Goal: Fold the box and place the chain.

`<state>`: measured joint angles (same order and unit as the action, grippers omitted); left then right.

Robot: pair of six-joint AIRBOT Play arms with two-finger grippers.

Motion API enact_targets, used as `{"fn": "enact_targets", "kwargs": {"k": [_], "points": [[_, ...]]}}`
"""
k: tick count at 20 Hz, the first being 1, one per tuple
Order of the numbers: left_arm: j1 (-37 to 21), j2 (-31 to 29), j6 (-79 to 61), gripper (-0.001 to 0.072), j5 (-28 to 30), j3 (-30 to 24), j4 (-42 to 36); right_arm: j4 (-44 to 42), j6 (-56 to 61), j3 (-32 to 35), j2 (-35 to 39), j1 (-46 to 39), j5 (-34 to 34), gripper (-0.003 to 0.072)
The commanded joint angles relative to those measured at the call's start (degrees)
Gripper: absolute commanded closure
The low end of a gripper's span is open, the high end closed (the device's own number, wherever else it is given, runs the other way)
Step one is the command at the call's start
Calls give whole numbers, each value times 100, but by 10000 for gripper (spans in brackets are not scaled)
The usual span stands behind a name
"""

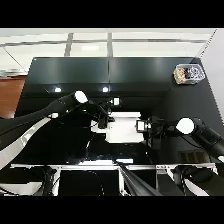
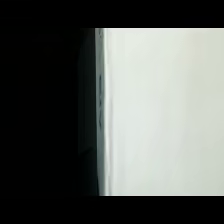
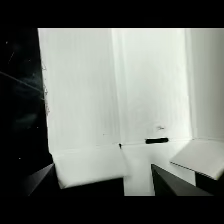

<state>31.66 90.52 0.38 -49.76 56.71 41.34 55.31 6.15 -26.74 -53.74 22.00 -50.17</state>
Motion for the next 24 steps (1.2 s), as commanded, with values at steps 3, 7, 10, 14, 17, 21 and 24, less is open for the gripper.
{"fn": "enact_targets", "kwargs": {"k": [3,7,10,14,17,21,24], "points": [[-2,4,-15,686,-168,0,17,-79,-219,46,-164,63,48,-18],[-2,4,-15,685,-170,0,17,-584,-214,48,-273,66,415,-18],[-2,4,-15,685,-181,0,17,-964,-164,-37,-289,31,706,-18],[-2,4,-15,686,-177,0,17,-992,-26,-457,-286,-275,546,-18],[-2,4,-15,686,-177,0,15,-1034,-245,-457,-289,-343,793,-18],[-2,7,-15,686,-170,0,15,-1220,-363,-457,-332,-345,1016,-18],[-2,7,-15,686,-173,0,15,-1193,-417,-457,-461,-343,1032,-18]]}}
